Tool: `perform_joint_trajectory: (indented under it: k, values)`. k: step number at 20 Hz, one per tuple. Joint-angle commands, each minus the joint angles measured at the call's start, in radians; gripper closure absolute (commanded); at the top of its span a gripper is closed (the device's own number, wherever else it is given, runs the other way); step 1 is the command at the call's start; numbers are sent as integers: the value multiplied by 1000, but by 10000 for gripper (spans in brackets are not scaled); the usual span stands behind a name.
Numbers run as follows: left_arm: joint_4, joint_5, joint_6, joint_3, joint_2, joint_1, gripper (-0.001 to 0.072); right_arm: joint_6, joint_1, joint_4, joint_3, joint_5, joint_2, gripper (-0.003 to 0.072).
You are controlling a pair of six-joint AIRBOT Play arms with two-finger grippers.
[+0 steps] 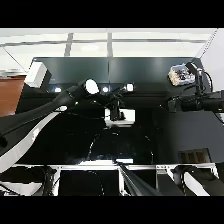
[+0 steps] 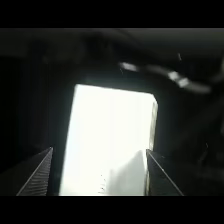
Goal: Fold the box and place the chain.
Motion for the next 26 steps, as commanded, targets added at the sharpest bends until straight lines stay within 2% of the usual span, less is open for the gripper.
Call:
perform_joint_trajectory:
  k: [1, 4, 9, 13, 14, 15, 16, 17, 20, 22, 24, 26]
  values:
    - [61, -54, -11, 10, -12, -16, -6, 0, 0, -1, 0, 4, 1, 669]
    - [72, -71, -11, 23, -12, -17, -6, 1, 0, -1, 0, 5, 1, 669]
    - [225, -66, -127, 51, -16, -55, -4, 3, 0, -2, 0, 5, 1, 669]
    - [466, -87, -350, 95, -23, -121, 23, 3, 0, -1, 0, 5, 1, 670]
    - [516, -119, -394, 119, -23, -137, 62, 3, 0, -1, 0, 5, 1, 670]
    - [558, -150, -440, 146, -23, -148, 287, 4, 0, -2, 0, 5, 1, 669]
    - [588, -181, -470, 171, -23, -151, 438, 4, 0, -2, 0, 5, 1, 669]
    - [614, -217, -499, 195, -23, -146, 439, 7, 0, -1, 0, 5, 1, 669]
    - [664, -402, -620, 289, -18, -72, 439, 15, 0, -1, 0, 13, 1, 670]
    - [664, -521, -711, 327, -4, 25, 440, 15, 0, -2, 0, 23, 1, 670]
    - [663, -585, -805, 326, 33, 154, 440, 15, 0, -11, 0, 29, 1, 670]
    - [662, -598, -876, 305, 90, 299, 439, 16, 0, -15, 0, 28, 1, 670]
